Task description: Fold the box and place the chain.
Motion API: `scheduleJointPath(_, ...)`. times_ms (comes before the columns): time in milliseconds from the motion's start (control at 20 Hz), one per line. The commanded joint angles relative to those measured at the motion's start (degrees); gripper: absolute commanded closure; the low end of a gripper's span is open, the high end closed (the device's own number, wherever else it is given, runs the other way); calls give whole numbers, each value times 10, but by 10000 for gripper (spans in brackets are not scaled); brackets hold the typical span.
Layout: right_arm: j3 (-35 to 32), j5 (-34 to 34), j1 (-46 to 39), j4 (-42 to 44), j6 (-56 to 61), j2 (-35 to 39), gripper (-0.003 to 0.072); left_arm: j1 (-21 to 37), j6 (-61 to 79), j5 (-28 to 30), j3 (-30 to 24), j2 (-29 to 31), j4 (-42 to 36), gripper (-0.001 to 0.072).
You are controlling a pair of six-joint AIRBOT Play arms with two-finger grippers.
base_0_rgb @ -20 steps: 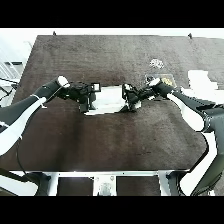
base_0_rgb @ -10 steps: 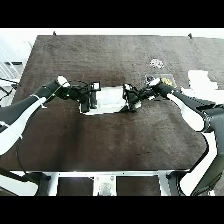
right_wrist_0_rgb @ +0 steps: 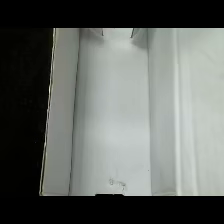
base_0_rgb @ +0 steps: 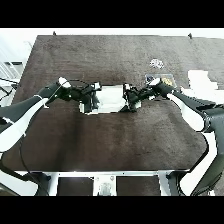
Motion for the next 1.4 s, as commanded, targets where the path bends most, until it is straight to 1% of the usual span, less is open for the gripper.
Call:
scheduleJointPath(0, 0, 1, 0, 0, -1, 0, 114, 0, 12, 7, 0, -3, -30, 367)
scheduleJointPath(150, 0, 1, 0, 0, -1, 0, 114, 0, 13, 5, 0, -4, -31, 369)
scheduleJointPath(250, 0, 1, 0, 0, -1, 0, 114, 0, 12, 5, 0, -4, -32, 583)
scheduleJointPath(650, 0, 1, 0, 0, -1, 0, 114, 0, 11, 0, 0, -4, -33, 580)
scheduleJointPath(700, 0, 1, 0, 0, -1, 0, 114, 0, 11, 0, 0, -4, -33, 534)
scheduleJointPath(750, 0, 1, 0, 0, -1, 0, 114, 0, 11, -2, 0, -4, -35, 415)
scheduleJointPath(800, 0, 1, 0, 0, -1, 0, 114, 0, 11, -5, 0, -4, -35, 348)
scheduleJointPath(950, 0, 1, 0, 0, -1, 0, 114, 0, 7, -5, 0, -4, -35, 344)
scheduleJointPath(1000, 0, 1, 0, 0, -1, 0, 114, 0, 7, -7, 0, -4, -35, 272)
scheduleJointPath(1050, 0, 1, 0, 0, -1, 0, 115, 0, 4, -9, 0, -4, -37, 129)
scheduleJointPath(1100, 0, 1, 0, 0, -1, 0, 114, 0, -1, -10, 0, -4, -37, 108)
scheduleJointPath(1200, 0, 1, 0, 0, -1, 0, 114, 0, -4, -16, 0, -4, -35, 107)
scheduleJointPath(1250, 0, 1, 0, 0, -1, 0, 114, 0, -3, -16, 0, -4, -35, 65)
scheduleJointPath(1300, 0, 1, 0, 0, -1, 0, 114, 0, -4, -16, 0, -4, -35, 40)
scheduleJointPath(1350, 0, 1, 0, 0, -1, 0, 114, 0, -4, -16, 0, -4, -35, 42)
